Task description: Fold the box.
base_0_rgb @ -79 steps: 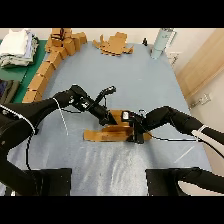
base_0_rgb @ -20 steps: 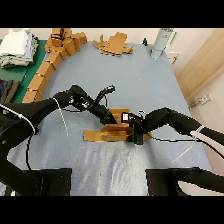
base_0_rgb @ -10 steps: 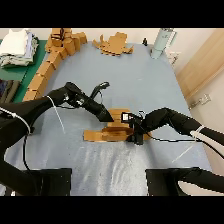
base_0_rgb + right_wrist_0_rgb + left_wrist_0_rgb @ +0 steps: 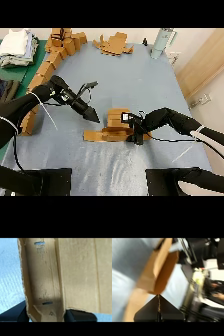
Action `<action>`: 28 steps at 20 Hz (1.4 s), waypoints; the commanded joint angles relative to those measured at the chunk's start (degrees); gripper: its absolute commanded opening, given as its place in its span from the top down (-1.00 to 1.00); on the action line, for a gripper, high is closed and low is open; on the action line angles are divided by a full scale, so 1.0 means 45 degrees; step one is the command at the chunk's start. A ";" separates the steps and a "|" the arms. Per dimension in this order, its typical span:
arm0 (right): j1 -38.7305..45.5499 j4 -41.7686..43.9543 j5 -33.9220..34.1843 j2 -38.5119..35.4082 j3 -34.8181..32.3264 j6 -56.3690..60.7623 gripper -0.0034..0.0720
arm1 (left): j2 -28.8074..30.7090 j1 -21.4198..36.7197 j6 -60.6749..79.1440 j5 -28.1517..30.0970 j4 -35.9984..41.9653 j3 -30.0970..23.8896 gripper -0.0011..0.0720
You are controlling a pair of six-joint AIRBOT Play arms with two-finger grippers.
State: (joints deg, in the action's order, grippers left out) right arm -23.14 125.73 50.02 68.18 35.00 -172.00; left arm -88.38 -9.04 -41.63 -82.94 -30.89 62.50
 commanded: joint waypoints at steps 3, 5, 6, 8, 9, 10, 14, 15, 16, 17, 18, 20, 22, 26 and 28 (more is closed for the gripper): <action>0.0010 0.0000 -0.0005 -0.0010 0.0010 0.0000 -0.34 | 0.0005 -0.2152 -0.1962 0.0170 0.1035 0.0141 0.94; 0.0010 0.0000 -0.0005 -0.0010 0.0010 0.0000 -0.34 | -0.0301 -0.2715 -0.2118 0.1282 0.0743 0.1151 0.94; 0.0010 0.0000 -0.0005 -0.0010 0.0010 0.0000 -0.34 | -0.0544 -0.2744 -0.2487 0.1705 0.0631 0.1671 0.94; 0.0010 0.0000 -0.0005 -0.0010 0.0010 0.0000 -0.34 | -0.1180 -0.2647 -0.3444 0.2365 -0.0058 0.2613 0.94; 0.0010 0.0000 -0.0005 -0.0010 0.0010 0.0000 -0.34 | -0.1506 -0.2574 -0.3852 0.2531 -0.0733 0.2992 0.94; 0.0010 0.0000 0.0000 -0.0010 0.0010 0.0000 -0.34 | -0.1783 -0.2550 -0.4221 0.2715 -0.1336 0.3215 0.94; 0.0010 0.0000 -0.0005 -0.0010 0.0010 0.0000 -0.34 | -0.2822 -0.2550 -0.4721 0.2885 -0.2084 0.3259 0.94; 0.0010 0.0000 -0.0005 -0.0010 0.0010 0.0000 -0.34 | -0.3065 -0.2584 -0.4716 0.2720 -0.2093 0.3259 0.94; 0.0010 0.0000 -0.0005 -0.0010 0.0010 0.0000 -0.34 | -0.3264 -0.2603 -0.4716 0.2671 -0.2079 0.3249 0.94; 0.0010 0.0000 -0.0005 -0.0010 0.0010 0.0000 -0.34 | -0.3361 -0.2603 -0.4663 0.2691 -0.2050 0.3249 0.94; 0.0010 0.0000 -0.0005 -0.0010 0.0010 0.0000 -0.34 | -0.3376 -0.2574 -0.4600 0.2793 -0.2030 0.3249 0.94; 0.0010 0.0000 -0.0005 -0.0010 0.0010 0.0000 -0.34 | -0.3274 -0.2375 -0.4371 0.2871 -0.1977 0.3395 0.94; 0.0010 0.0000 -0.0005 -0.0010 0.0010 0.0000 -0.34 | -0.2783 -0.2074 -0.3798 0.2827 -0.1987 0.3395 0.94; 0.0010 0.0000 -0.0005 -0.0010 0.0010 0.0000 -0.34 | -0.0661 -0.1666 -0.1996 0.3177 -0.1991 0.2453 0.95; 0.0010 0.0000 -0.0005 -0.0005 0.0010 0.0000 -0.34 | 0.0695 -0.1671 -0.0554 0.3609 -0.1987 0.1350 0.95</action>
State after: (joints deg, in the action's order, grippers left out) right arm -23.14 125.73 50.04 68.18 35.00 -172.07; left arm -92.14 -17.17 -52.53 -69.06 -39.81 73.17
